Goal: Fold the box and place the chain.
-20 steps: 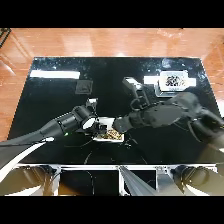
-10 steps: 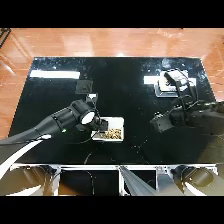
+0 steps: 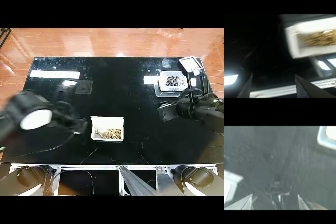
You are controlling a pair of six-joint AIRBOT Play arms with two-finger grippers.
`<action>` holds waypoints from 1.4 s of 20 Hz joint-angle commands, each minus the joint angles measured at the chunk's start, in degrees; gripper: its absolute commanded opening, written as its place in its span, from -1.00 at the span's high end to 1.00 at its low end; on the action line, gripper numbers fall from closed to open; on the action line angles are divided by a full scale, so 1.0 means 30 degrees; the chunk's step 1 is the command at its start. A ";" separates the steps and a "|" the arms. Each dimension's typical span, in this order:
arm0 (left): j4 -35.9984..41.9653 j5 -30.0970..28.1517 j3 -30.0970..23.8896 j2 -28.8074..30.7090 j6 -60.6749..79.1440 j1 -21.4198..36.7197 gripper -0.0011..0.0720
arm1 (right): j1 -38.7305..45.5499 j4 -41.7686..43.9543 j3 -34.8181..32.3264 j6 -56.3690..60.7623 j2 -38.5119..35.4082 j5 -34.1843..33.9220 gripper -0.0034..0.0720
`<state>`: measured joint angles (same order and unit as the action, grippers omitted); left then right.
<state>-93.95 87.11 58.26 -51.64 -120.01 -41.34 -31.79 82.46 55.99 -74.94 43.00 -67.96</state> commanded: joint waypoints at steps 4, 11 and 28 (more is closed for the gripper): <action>-0.0248 0.1836 -0.0823 0.4517 0.0663 0.4386 -0.73 | 0.0000 0.5289 0.0102 -0.3009 0.2047 0.2943 -0.96; -0.1486 -0.6419 -0.3198 0.2433 0.4838 0.4473 -0.74 | 0.0000 0.8051 0.4299 -0.4750 0.9209 0.2958 -0.96; 0.7978 -0.6594 -0.5260 0.1056 1.3872 1.2072 -0.72 | -0.2936 1.0805 0.4401 -1.0178 1.0404 0.0583 -0.95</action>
<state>-71.72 65.65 43.77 -48.42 -79.61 -5.58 -39.24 112.46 69.12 -100.27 74.13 -63.61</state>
